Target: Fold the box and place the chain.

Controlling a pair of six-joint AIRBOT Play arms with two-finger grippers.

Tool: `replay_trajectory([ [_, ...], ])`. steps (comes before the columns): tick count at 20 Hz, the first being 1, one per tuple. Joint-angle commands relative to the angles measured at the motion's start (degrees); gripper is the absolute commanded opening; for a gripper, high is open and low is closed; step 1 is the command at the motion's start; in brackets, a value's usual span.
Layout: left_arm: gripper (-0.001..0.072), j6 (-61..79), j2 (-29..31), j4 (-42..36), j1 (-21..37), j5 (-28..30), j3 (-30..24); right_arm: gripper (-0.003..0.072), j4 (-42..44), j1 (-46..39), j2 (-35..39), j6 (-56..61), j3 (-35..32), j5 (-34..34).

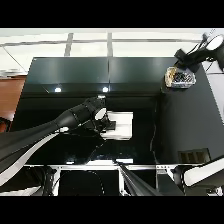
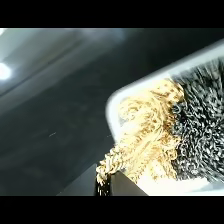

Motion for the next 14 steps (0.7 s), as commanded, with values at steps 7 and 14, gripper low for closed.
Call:
replay_trajectory([
  [7,0.0025,0.02,0.0,0.04,0.02,0.04,0.02,0.001,1.03,-0.7,26.29,-13.88,6.49,1.64],
  [14,0.0025,0.02,0.0,0.02,0.02,0.04,0.02,0.0009,7.65,-0.68,39.12,-15.34,8.72,5.09],
])
